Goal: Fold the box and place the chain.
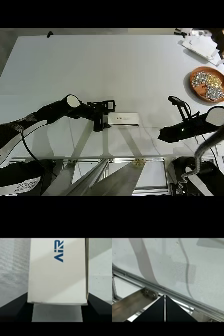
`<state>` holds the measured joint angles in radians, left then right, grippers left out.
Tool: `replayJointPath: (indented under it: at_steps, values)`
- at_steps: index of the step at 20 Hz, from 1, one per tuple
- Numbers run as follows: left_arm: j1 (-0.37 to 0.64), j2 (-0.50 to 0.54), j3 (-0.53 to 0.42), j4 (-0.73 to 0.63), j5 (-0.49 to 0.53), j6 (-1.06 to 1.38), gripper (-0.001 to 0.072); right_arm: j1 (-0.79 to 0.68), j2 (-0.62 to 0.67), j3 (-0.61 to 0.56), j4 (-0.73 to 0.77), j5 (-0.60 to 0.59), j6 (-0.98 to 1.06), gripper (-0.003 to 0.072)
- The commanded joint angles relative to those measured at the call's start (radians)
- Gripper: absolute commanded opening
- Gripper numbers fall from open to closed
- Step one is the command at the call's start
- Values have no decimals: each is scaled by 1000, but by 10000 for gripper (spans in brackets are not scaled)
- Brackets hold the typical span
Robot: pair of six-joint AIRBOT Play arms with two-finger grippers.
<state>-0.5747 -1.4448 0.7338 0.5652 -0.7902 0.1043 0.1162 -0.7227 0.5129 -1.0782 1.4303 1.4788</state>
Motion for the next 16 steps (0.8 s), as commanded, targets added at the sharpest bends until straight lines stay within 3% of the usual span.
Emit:
replayJointPath:
  at_steps: [1,16]
  values:
    - [0,0,0,-19,1,0,453,-2,-3,0,-2,-20,18,9]
    - [0,2,0,-84,2,1,452,-2,-3,0,-3,-77,16,9]
